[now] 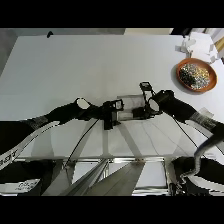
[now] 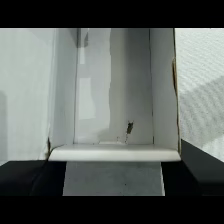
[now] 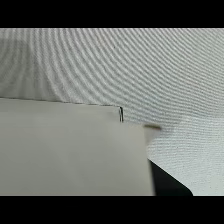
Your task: Fold the box and place the chain.
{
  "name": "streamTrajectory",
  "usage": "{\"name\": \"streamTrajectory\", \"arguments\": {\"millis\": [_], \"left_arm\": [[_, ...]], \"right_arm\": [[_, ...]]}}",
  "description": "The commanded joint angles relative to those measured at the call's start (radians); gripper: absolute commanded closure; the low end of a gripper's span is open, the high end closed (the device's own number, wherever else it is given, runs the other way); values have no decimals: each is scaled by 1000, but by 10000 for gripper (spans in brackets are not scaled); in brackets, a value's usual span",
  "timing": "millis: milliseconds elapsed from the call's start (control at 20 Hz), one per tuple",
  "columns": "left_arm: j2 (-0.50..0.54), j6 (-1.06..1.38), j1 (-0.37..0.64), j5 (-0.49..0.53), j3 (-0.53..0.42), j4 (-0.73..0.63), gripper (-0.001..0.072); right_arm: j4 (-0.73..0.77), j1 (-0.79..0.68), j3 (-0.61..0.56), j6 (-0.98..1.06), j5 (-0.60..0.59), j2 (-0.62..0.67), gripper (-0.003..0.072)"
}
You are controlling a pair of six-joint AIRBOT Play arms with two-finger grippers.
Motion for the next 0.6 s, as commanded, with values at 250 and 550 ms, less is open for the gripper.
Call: {"name": "streamTrajectory", "arguments": {"millis": [250, 550], "left_arm": [[0, 0, -1, 0, 0, 0, 457], [0, 0, 0, 0, 0, 0, 457]], "right_arm": [[-11, 0, -1, -6, 5, 3, 416], [-18, 0, -1, -13, 3, 41, 406]]}}
